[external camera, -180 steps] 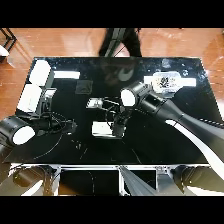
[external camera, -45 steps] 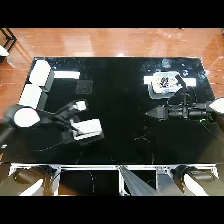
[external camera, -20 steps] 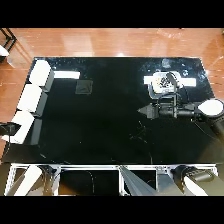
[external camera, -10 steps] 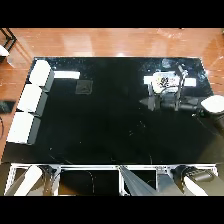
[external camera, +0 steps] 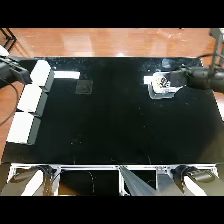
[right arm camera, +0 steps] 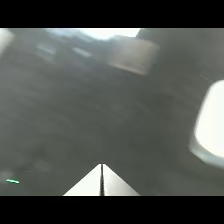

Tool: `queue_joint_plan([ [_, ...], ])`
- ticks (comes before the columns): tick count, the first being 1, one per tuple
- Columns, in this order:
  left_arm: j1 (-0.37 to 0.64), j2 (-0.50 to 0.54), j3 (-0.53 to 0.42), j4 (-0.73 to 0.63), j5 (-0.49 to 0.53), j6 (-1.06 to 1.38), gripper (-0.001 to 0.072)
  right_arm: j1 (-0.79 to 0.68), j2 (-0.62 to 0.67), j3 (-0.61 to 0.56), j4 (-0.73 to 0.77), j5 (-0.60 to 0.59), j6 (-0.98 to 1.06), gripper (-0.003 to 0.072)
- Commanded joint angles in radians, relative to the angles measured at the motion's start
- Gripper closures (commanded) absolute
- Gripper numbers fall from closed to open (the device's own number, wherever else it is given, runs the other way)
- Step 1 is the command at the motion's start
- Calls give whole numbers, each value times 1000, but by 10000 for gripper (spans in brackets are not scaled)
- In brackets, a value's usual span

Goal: Fold the box and place the chain.

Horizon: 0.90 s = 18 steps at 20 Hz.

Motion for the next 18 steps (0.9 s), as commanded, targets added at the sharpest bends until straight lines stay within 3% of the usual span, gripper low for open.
queue_joint_plan([
  [1,-193,78,-75,436,-23,-574,693,-13,151,-179,-365,2,283,665],
  [4,-260,178,-303,590,90,-766,692,-13,273,-512,-389,-219,373,664],
  [6,-257,198,-378,590,124,-767,691,-13,271,-607,-376,-294,373,665],
  [18,-252,171,-377,608,121,-760,689,-13,271,-616,-350,-294,372,665],
])
